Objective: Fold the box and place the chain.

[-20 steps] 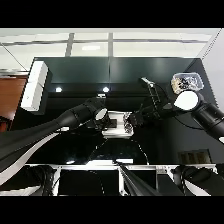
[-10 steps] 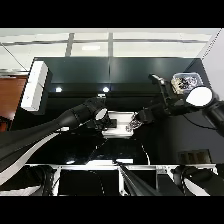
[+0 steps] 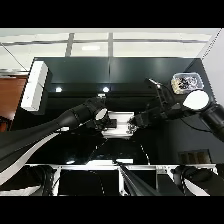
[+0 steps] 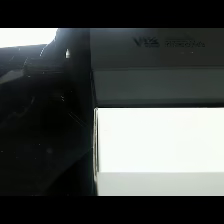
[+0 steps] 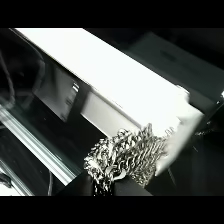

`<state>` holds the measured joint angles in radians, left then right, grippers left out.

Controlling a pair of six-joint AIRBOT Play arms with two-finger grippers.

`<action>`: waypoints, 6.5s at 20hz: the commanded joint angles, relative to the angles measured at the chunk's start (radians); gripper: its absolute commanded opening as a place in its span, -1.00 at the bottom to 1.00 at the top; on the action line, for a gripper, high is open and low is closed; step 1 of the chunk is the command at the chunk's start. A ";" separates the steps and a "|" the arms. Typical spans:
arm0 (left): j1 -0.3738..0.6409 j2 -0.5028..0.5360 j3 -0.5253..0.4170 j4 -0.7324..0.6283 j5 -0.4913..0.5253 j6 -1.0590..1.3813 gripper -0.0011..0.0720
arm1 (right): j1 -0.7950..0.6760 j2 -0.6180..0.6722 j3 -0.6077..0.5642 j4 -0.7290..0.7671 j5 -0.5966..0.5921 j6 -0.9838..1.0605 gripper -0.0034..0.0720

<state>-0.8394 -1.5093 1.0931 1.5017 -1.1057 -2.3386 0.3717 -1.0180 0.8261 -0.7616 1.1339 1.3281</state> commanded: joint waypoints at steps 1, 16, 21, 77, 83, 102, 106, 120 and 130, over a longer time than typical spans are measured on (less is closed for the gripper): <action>0.000 0.000 0.000 0.000 0.001 0.000 -0.90 | 0.035 -0.031 -0.006 0.055 -0.088 -0.005 -0.86; 0.000 0.000 0.000 0.000 0.003 0.000 -0.90 | -0.127 -0.043 -0.005 -0.081 0.034 -0.004 -0.20; 0.000 -0.001 0.000 0.000 0.006 0.000 -0.90 | -0.281 0.080 -0.007 -0.394 0.042 0.060 -0.20; 0.382 0.148 -0.415 -0.925 0.225 2.564 0.97 | -0.263 0.087 -0.033 -0.364 -0.019 0.067 -0.20; 0.380 0.147 -0.415 -0.931 0.255 2.563 0.97 | -0.263 0.087 -0.034 -0.357 -0.020 0.067 -0.20; 0.378 0.135 -0.410 -0.939 0.245 2.563 0.97 | -0.263 0.087 -0.034 -0.357 -0.021 0.067 -0.20; 0.371 0.097 -0.368 -0.938 0.246 2.556 0.97 | -0.263 0.087 -0.034 -0.353 -0.024 0.067 -0.20; 0.293 0.079 -0.335 -0.938 0.325 2.547 0.97 | -0.263 0.087 -0.034 -0.346 -0.032 0.067 -0.20; 0.293 0.033 -0.281 -0.939 0.284 2.561 0.97 | -0.263 0.087 -0.034 -0.338 -0.033 0.068 -0.20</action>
<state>-0.5465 -1.4700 0.8005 0.5648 -0.7975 0.2035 0.1085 -0.9306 0.7921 -1.1038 1.1015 1.3952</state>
